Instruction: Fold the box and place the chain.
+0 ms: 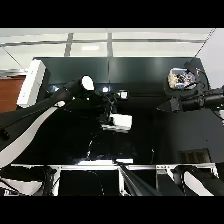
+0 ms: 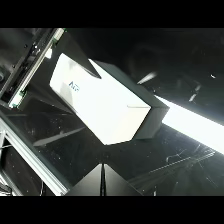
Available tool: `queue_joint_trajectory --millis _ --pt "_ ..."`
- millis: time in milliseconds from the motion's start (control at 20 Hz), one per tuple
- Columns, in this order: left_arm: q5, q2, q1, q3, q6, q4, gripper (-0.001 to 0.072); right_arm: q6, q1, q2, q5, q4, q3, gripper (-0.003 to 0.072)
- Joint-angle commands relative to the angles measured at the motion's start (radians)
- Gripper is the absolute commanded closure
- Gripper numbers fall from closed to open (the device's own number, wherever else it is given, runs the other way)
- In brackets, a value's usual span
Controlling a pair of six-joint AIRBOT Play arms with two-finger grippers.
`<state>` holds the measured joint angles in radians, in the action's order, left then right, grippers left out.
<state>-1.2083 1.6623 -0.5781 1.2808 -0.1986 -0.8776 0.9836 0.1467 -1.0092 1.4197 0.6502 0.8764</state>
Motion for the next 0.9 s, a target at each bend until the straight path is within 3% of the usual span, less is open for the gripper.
queue_joint_trajectory --millis 0,250,300,350,400,450,600,850 --pt "0.037 0.002 -0.031 0.001 -0.08 -0.066 0.0002 0.0 0.001 0.001 -0.014 0.008 0.001 0.0671" --pt "0.153 0.004 -0.135 0.001 -0.256 -0.235 0.0005 0.002 0.001 0.001 -0.013 0.013 0.001 0.067" --pt "0.17 0.002 -0.153 0.002 -0.313 -0.276 0.0047 0.009 0.001 0.001 -0.011 0.013 0.001 0.0671" --pt "0.171 -0.004 -0.159 0.008 -0.389 -0.323 0.0174 0.013 0.001 0.001 -0.009 0.013 0.001 0.0671" --pt "0.159 -0.018 -0.156 0.012 -0.451 -0.355 0.0251 0.013 0.001 0.001 -0.002 0.013 0.001 0.0671" --pt "0.141 -0.043 -0.139 0.016 -0.513 -0.389 0.0279 0.012 0.001 0.001 0.004 0.013 0.001 0.0671" --pt "0.072 -0.16 -0.032 0.016 -0.682 -0.507 0.0303 0.012 0.001 0.001 0.012 0.013 0.001 0.0671" --pt "-0.163 -0.38 0.291 -0.002 -0.994 -0.658 0.0303 0.011 0.001 0.001 0.01 0.013 0.001 0.0671"
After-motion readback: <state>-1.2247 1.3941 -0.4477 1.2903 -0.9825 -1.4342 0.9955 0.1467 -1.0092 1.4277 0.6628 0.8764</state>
